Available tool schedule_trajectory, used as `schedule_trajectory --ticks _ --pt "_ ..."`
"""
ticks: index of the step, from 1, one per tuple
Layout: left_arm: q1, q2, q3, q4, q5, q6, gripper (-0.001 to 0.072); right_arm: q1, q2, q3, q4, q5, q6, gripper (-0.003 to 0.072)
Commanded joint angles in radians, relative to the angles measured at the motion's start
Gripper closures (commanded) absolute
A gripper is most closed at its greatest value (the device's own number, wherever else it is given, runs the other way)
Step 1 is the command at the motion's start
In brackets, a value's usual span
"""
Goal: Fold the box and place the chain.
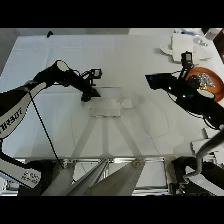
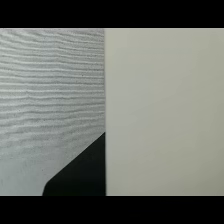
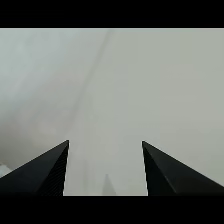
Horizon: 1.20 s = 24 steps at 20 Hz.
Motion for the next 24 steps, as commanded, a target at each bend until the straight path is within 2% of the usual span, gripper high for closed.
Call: schedule_trajectory --ticks 1,5,6,8,11,15,19,24 --pt "0.0 0.001 0.0 0.0 0.0 0.0 0.0695 0.0 0.001 0.021 -0.031 0.304 -0.002 0.019" --pt "0.0 0.001 0.0 0.0 0.0 0.0 0.0695 0.0 0.011 0.14 -0.267 0.64 0.0 0.0185" --pt "0.0 0.001 0.0 0.0 0.0 0.0 0.0695 0.005 0.024 0.17 -0.339 0.696 -0.001 0.0161" --pt "0.0 0.001 0.0 0.0 0.0 0.0 0.0695 0.043 0.078 0.215 -0.505 0.734 0.003 0.0148" --pt "0.0 0.001 0.0 0.0 0.0 0.0 0.0695 0.151 0.197 0.232 -0.737 0.708 0.003 0.0091" --pt "0.0 0.001 0.0 0.0 0.0 0.0 0.0695 0.292 0.301 0.232 -0.936 0.704 0.004 0.0091" --pt "0.0 0.001 0.0 0.0 0.0 0.0 0.0695 0.34 0.287 0.199 -0.972 0.687 0.074 0.009" --pt "0.0 0.001 0.0 0.0 0.0 0.0 0.0695 0.34 0.272 0.042 -0.957 0.447 0.074 0.009"
